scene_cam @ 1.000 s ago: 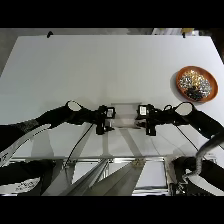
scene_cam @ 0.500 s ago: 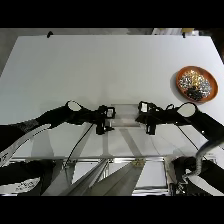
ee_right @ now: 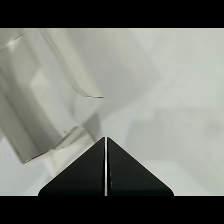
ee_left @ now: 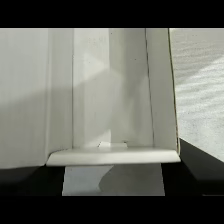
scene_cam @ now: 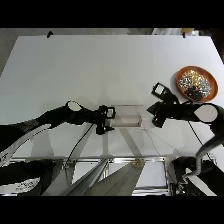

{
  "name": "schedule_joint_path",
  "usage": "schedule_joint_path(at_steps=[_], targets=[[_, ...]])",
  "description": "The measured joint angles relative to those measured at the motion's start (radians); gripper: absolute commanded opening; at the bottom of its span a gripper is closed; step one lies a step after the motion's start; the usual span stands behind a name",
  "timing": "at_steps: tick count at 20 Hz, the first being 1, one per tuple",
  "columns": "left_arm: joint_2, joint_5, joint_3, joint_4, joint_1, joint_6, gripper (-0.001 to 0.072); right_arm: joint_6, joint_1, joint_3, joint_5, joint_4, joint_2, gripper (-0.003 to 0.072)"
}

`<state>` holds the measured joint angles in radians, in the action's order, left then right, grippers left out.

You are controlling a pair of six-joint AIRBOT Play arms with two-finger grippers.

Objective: Fold the box and place the chain.

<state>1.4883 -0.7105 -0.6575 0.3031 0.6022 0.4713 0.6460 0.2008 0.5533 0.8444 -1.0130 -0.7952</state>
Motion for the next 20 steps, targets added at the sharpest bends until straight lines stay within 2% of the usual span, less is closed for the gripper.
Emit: schedule_joint_path(at_steps=[5,8,14,20], targets=[[0.0,0.0,0.0,0.0,0.0,0.0,0.0256,0.374,-0.196,0.029,0.042,-0.069,-0.034,0.0018],[0.0,0.0,0.0,0.0,0.0,0.0,0.0256,0.502,-0.25,0.033,0.103,-0.087,-0.106,0.0018],[0.0,0.0,0.0,0.0,0.0,0.0,0.0256,0.586,-0.258,-0.009,0.184,-0.053,-0.275,0.0018],[0.0,0.0,0.0,0.0,0.0,0.0,0.0256,0.534,-0.198,-0.045,0.191,0.056,-0.351,0.0019]])
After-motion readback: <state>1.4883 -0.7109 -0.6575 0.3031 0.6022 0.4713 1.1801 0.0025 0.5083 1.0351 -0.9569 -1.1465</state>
